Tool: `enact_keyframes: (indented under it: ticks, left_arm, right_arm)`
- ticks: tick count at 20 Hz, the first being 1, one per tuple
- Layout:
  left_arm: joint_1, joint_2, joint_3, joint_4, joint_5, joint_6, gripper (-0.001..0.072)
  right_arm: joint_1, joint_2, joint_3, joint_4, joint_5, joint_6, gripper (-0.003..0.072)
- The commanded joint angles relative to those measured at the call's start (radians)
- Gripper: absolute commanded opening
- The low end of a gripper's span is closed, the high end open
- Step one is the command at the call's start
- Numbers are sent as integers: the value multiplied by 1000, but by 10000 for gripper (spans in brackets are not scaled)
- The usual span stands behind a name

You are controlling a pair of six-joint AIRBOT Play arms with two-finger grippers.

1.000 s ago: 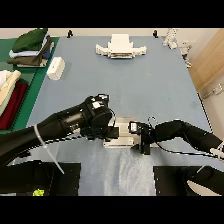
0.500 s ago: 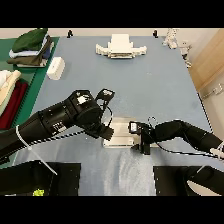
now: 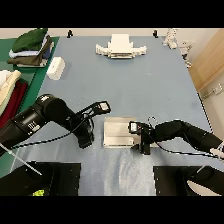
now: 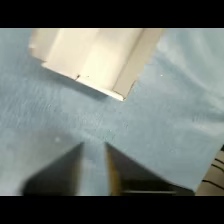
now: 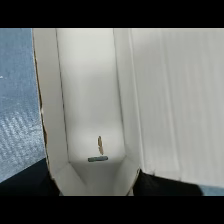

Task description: Fold the box.

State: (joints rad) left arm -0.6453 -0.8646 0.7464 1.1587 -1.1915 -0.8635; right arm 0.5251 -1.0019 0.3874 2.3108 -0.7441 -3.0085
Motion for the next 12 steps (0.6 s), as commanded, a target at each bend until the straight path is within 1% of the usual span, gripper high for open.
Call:
enact_keyframes:
  ticks: [1, 2, 4, 6, 7, 9, 12]
  left_arm:
    - [163, 33, -145, -196, 110, 468, 687]
    - [184, 33, -180, -202, 140, 544, 688]
    - [192, 33, -251, -247, 230, 698, 691]
    - [189, 27, -324, -370, 352, 860, 698]
    - [181, 24, -353, -435, 393, 919, 698]
    - [149, 15, -388, -518, 432, 1011, 698]
    - [115, -10, -399, -568, 485, 1013, 698]
  right_arm:
    - [0, 0, 0, 0, 0, 0, 541]
    - [0, 0, 0, 0, 0, 0, 541]
    - [0, 0, 0, 0, 0, 0, 541]
    - [0, 0, 0, 0, 0, 0, 541]
    - [0, 0, 0, 0, 0, 0, 541]
    - [0, 0, 0, 0, 0, 0, 541]
    - [0, 0, 0, 0, 0, 0, 541]
